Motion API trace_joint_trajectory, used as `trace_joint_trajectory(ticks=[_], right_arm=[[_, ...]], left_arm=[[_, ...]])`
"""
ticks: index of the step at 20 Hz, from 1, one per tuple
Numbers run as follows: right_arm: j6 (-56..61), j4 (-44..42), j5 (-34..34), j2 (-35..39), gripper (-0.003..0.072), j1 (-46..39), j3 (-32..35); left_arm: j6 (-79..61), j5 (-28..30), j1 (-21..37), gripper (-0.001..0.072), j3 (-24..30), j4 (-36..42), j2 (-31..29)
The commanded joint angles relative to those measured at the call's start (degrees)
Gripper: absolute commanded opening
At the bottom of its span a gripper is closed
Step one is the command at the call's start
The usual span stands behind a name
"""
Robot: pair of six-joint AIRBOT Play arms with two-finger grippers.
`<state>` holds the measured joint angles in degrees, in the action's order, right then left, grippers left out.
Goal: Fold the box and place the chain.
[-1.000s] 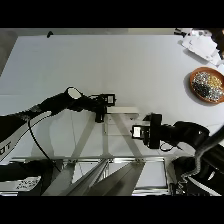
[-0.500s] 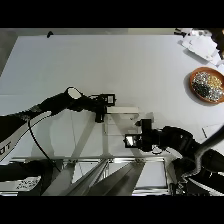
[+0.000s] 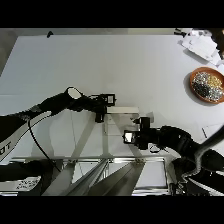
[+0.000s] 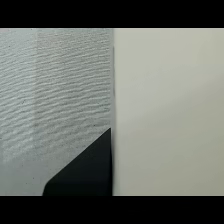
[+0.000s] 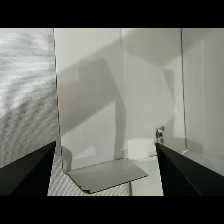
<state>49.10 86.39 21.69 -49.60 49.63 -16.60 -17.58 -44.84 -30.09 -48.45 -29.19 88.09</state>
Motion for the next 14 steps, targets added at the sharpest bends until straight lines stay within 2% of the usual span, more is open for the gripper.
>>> trace_joint_trajectory(ticks=[1,7,14], right_arm=[[2.1,0.2,0.0,-1.3,0.0701,0.1,0.6],[2.1,0.4,-4.0,-3.4,0.0695,0.1,0.6],[2.1,2.3,-4.6,1.3,0.0682,-1.9,0.5]], left_arm=[[0.0,0.0,0.0,0.0015,0.0,0.0,0.0],[0.0,0.0,0.0,0.0015,0.0,0.0,0.0],[0.0,0.0,0.0,0.0015,0.0,0.0,0.0]])
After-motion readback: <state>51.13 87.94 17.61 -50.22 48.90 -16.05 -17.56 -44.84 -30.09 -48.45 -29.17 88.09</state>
